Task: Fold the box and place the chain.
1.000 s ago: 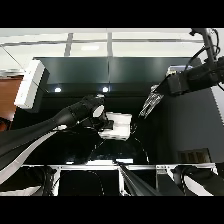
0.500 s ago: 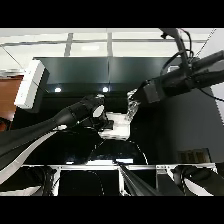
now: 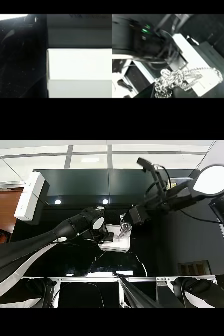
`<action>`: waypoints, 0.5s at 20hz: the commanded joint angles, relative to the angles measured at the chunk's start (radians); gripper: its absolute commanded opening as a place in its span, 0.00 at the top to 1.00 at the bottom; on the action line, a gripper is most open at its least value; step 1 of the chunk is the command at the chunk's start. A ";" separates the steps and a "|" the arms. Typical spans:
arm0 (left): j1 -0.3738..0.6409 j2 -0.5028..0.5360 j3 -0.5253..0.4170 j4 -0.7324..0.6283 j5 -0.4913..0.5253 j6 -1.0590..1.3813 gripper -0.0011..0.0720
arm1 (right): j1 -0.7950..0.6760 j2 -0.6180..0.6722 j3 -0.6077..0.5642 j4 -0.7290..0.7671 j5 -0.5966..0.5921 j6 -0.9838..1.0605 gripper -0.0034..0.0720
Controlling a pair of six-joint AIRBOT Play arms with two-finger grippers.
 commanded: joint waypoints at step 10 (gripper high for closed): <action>0.000 0.000 0.001 0.000 -0.003 0.000 0.95 | -0.208 0.093 -0.042 -0.096 0.100 0.013 0.94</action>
